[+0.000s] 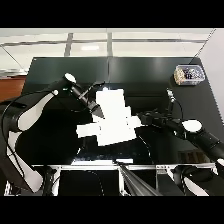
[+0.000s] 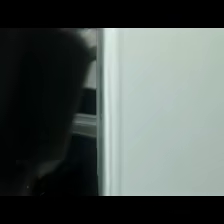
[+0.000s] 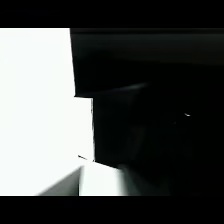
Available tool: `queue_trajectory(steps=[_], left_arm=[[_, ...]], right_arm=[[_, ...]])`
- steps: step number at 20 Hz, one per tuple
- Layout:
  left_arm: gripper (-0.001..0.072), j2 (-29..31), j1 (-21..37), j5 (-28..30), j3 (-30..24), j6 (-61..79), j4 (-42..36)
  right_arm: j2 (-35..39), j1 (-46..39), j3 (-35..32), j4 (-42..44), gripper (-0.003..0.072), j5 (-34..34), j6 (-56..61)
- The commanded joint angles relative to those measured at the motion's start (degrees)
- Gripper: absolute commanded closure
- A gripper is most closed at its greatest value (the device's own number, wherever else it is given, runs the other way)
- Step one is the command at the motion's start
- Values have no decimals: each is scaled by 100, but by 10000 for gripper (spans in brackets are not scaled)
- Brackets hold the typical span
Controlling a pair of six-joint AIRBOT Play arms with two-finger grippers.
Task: Fold the box and place the chain.
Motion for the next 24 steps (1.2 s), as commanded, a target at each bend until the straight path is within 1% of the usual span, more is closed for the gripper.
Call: queue_trajectory(steps=[1, 2, 3, 4, 5, 6, 7, 8, 10, 12, 15, 16, 19, 20, 22, 24], left_arm=[[688, 24, -28, -83, 118, -72, 179], [689, 109, -33, -72, 116, -177, 330], [689, 278, -46, -26, 76, -225, 540], [689, 503, -48, 66, -48, -190, 520], [689, 758, -24, 280, -267, -4, 332], [689, 1078, 17, 599, -610, 319, 57], [689, 1408, 48, 1012, -1010, 717, -234], [689, 1770, 44, 1473, -1438, 1115, -435], [688, 2496, -103, 2356, -2197, 2173, -426], [686, 2885, -330, 2966, -2566, 3213, -247], [687, 2841, -789, 3390, -2583, 4343, 223], [686, 2793, -942, 3589, -2583, 4347, 374], [686, 2653, -1338, 4127, -2583, 4345, 1222], [686, 2656, -1397, 4341, -2583, 4339, 1344], [686, 2653, -1392, 4634, -2583, 4321, 1235], [685, 2653, -1368, 4664, -2583, 4319, 1237]], right_arm=[[15, -205, 177, -376, -34, 177, 9], [33, -437, 481, -981, -34, 702, 11], [39, -682, 874, -1718, -34, 1368, 11], [39, -857, 1263, -2396, -34, 2015, 11], [39, -984, 1657, -3088, -34, 2638, 11], [37, -1036, 1939, -3582, -34, 3082, 7], [37, -1032, 2135, -3993, -34, 3359, -15], [37, -1012, 2190, -4140, -34, 3425, -129], [0, -907, 2181, -4148, -34, 3423, -693], [-57, -660, 2153, -4148, -34, 3244, -1405], [-188, -160, 2031, -4214, -34, 2664, -1792], [-256, -7, 2011, -4238, -34, 2610, -1897], [-444, 522, 1939, -4256, -34, 2623, -2031], [-483, 671, 1895, -4339, -34, 2632, -2135], [-579, 811, 1792, -4450, -34, 2621, -2205], [-632, 811, 1670, -4500, -34, 2614, -2227]])
